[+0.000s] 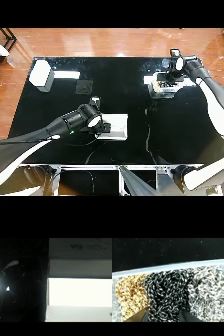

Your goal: Fold the box and place the chain.

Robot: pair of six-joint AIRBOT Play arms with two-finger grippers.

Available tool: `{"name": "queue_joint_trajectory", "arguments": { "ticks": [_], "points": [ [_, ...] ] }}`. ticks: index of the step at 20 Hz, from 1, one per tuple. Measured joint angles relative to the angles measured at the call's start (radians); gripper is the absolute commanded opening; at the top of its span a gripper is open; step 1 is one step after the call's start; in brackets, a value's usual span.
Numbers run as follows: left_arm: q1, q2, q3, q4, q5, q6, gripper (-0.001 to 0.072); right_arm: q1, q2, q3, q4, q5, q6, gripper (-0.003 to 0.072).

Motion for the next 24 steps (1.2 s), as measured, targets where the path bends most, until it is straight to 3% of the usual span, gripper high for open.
{"name": "queue_joint_trajectory", "arguments": {
  "ticks": [1,2,3,4,5,14,24],
  "points": [
    [0.0,0.0,0.0,0.0,0.0,0.0,0.0021,0.0,-0.001,0.0,-0.002,0.005,-0.001,0.0398],
    [0.0,0.0,0.0,0.0,0.0,0.0,0.0021,-0.001,-0.003,0.0,-0.003,0.009,-0.003,0.0337],
    [0.0,0.0,0.0,0.0,0.0,0.0,0.0021,-0.001,-0.004,0.0,-0.006,0.019,-0.003,0.0337],
    [0.0,0.0,0.0,0.0,0.0,0.0,0.0021,-0.001,-0.004,0.0,-0.007,0.019,-0.003,0.0222],
    [0.0,0.0,0.0,0.0,0.0,0.0,0.0021,-0.001,-0.004,0.0,-0.009,0.025,-0.003,0.0017],
    [0.0,0.0,0.0,0.0,0.0,0.0,0.0021,-0.026,0.085,0.002,0.01,0.082,-0.066,0.002],
    [0.0,0.0,0.0,0.001,0.013,0.0,0.0021,-0.155,0.456,0.003,0.297,0.168,-0.264,0.002]
  ]
}}
